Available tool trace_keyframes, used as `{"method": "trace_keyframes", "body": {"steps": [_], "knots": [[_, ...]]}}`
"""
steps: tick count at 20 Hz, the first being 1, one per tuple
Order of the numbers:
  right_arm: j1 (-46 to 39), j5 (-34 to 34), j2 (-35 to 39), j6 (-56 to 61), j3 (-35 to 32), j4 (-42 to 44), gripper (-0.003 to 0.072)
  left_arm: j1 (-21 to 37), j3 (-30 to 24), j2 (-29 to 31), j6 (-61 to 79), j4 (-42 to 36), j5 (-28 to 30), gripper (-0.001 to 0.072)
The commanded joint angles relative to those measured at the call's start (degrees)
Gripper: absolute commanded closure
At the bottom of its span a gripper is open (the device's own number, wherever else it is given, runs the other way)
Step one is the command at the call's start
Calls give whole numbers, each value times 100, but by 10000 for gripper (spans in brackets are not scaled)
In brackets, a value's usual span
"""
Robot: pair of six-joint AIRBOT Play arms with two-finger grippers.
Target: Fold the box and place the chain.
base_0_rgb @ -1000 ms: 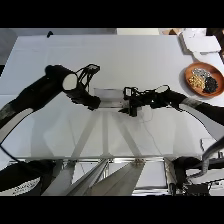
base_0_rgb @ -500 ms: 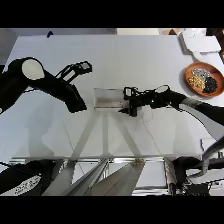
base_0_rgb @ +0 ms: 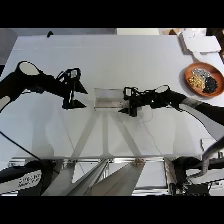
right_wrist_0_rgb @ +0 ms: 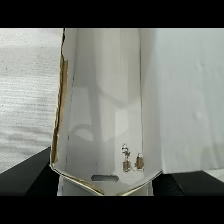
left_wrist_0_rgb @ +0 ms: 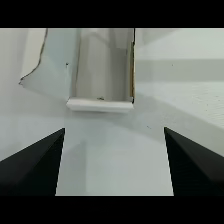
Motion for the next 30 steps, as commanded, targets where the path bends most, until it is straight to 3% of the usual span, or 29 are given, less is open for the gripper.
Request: {"method": "trace_keyframes", "body": {"steps": [1,9,17,22,26,30], "knots": [[4,0,2,2,2,0,146,90,-15,-649,1102,-417,96,14],[4,0,2,2,0,0,146,92,-9,-1405,1263,-1012,282,12],[4,2,2,2,2,0,146,122,234,-1510,1397,-942,251,11],[4,2,2,2,0,0,146,114,542,-1775,1399,-894,-273,11],[4,0,2,2,0,0,146,-20,542,-1784,1392,-922,52,11],[4,0,2,2,2,0,146,-90,540,-1784,1397,-885,-109,12]]}}
